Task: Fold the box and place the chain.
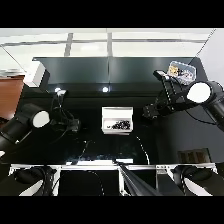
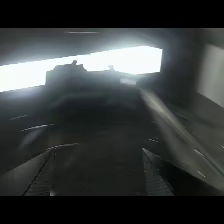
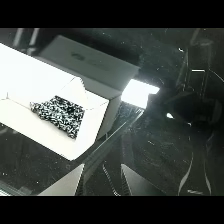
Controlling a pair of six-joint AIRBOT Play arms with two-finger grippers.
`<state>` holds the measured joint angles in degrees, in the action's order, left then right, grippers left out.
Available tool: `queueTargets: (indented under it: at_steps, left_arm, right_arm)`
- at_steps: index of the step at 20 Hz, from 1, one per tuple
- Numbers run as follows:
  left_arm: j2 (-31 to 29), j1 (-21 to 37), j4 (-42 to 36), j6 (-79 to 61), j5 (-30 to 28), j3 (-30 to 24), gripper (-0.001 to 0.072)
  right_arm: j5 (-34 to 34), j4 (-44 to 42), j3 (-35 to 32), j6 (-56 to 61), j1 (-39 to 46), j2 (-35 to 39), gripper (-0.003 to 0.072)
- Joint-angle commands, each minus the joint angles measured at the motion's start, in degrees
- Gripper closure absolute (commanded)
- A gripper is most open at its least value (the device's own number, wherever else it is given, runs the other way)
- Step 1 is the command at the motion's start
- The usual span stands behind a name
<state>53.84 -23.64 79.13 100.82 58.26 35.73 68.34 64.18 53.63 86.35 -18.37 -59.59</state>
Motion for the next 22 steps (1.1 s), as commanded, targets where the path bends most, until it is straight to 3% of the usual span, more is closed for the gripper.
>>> queueTargets:
  at_steps: [1,4,7,12,15,22]
  left_arm:
    - [-2.1,10.0,-32.0,-46.9,-10.8,-9.4,0.0112]
    - [-0.5,7.1,-37.3,-69.4,-10.1,-9.7,0.0103]
    - [0.7,1.5,-38.1,-91.9,-12.2,-9.7,-0.0009]
    - [7.7,-0.8,-44.3,-115.0,-12.5,-7.2,-0.0009]
    - [13.9,1.1,-50.8,-120.4,-12.6,-5.1,-0.0008]
    - [22.3,2.6,-50.7,-122.0,-10.8,0.8,-0.0002]
  right_arm:
    - [0.0,0.0,0.0,0.2,0.0,0.0,0.0409]
    - [-0.7,0.0,0.0,0.2,0.0,0.0,0.0410]
    - [-1.7,0.0,0.0,0.2,0.0,0.0,0.0409]
    - [-1.7,0.0,0.0,0.2,0.0,0.0,0.0410]
    - [-1.7,0.0,0.0,0.2,0.0,0.0,0.0410]
    - [-2.0,-0.1,0.0,0.2,0.0,0.0,0.0410]
